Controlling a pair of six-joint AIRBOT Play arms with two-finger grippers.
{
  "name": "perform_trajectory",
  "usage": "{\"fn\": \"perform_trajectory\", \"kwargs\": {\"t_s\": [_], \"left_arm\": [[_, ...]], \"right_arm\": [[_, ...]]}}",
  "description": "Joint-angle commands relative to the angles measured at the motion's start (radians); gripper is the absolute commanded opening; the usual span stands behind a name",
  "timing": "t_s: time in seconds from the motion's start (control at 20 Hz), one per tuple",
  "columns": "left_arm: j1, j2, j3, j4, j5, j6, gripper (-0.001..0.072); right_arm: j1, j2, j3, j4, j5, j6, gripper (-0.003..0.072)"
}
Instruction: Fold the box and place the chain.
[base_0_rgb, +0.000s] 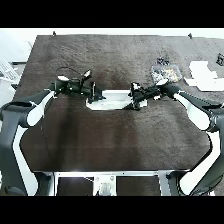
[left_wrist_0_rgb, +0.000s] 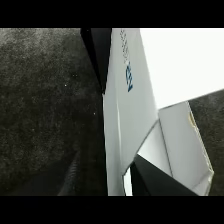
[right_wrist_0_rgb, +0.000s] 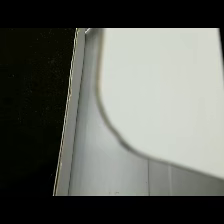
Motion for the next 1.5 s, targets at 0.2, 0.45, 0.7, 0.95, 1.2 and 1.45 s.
{"fn": "perform_trajectory", "kwargs": {"t_s": [0.2, 0.45, 0.7, 0.95, 1.2, 1.45], "left_arm": [[0.079, 0.001, 0.051, -0.006, -0.22, 0.014, 0.0554], [0.142, 0.002, 0.126, -0.008, -0.455, 0.0, 0.002], [0.127, 0.105, 0.115, -0.055, -0.463, -0.019, 0.0014], [0.085, 0.365, -0.082, -0.031, -0.261, 0.027, 0.0014], [0.015, 0.505, -0.34, -0.034, -0.047, 0.141, 0.0015], [-0.107, 0.51, -0.476, -0.075, 0.154, 0.234, 0.0015]], "right_arm": [[0.001, -0.001, 0.0, 0.001, 0.0, 0.002, 0.055], [0.001, -0.001, 0.0, 0.001, 0.0, 0.002, 0.055], [0.001, -0.001, -0.001, 0.0, 0.0, 0.002, 0.055], [0.001, -0.001, -0.001, 0.001, 0.0, 0.002, 0.055], [0.001, -0.001, -0.001, 0.001, 0.0, 0.002, 0.055], [0.001, -0.001, -0.001, 0.001, 0.0, 0.002, 0.055]]}}
